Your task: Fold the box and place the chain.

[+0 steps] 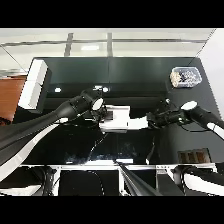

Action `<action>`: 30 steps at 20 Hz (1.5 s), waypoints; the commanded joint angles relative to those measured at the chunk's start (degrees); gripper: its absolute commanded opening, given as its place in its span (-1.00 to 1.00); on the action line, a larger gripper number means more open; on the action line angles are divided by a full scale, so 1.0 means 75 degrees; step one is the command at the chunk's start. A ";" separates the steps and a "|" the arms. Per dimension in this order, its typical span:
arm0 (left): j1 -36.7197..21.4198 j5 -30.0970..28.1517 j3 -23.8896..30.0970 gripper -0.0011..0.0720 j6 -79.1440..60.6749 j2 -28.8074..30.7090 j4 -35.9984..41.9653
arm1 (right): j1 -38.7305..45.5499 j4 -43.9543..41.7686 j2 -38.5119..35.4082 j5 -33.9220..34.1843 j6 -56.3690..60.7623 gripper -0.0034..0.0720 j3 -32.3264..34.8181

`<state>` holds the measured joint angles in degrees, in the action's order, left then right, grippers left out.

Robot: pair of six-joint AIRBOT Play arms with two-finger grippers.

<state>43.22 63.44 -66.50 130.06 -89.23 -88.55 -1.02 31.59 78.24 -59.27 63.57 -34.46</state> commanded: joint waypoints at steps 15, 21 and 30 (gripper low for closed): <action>-0.0003 0.0038 0.0003 -0.90 0.0000 -0.0003 0.0105 | -0.1183 -0.0822 0.0175 -0.1174 -0.0300 0.38 -0.1230; -0.0003 0.0035 0.0003 -0.90 0.0000 -0.0003 0.0108 | -0.2122 0.0475 0.0175 -0.0189 0.1364 0.06 -0.1816; -0.0006 0.0023 0.0003 -0.90 0.0000 -0.0003 0.0099 | -0.3972 0.4730 0.0195 0.0070 0.5132 0.06 -0.3174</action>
